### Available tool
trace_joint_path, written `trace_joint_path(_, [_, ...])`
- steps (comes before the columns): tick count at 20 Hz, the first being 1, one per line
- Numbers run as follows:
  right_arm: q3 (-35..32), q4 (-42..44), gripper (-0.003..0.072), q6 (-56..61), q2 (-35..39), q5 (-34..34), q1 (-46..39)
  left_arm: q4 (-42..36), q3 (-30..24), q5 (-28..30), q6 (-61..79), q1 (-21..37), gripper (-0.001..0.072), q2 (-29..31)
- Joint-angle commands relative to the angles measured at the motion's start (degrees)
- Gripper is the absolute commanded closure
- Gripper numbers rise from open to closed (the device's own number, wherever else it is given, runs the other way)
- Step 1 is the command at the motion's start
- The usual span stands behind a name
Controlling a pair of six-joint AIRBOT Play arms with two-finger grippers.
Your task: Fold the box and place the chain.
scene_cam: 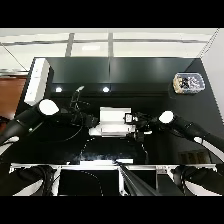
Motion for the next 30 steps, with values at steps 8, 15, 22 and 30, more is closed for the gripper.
trace_joint_path(8, [0.0, 0.0, 0.0493, 0.0, 0.0, 0.0, 0.1, 12.9, -0.6, -2.6, -6.1, 0.6, 0.0682, -4.4])
trace_joint_path(15, [0.0, 0.0, 0.0493, 0.0, 0.0, 0.0, 0.1, 20.3, -0.6, -2.8, -2.1, 3.2, 0.0682, -3.9])
trace_joint_path(22, [0.0, 0.0, 0.0493, 0.0, 0.0, 0.0, 0.1, 19.8, -0.6, -2.8, 25.1, -0.8, 0.0522, -3.9])
trace_joint_path(30, [0.0, 0.0, 0.0493, 0.0, 0.0, 0.0, 0.1, 19.8, 0.0, -3.9, 39.7, -1.6, -0.0010, -3.9])
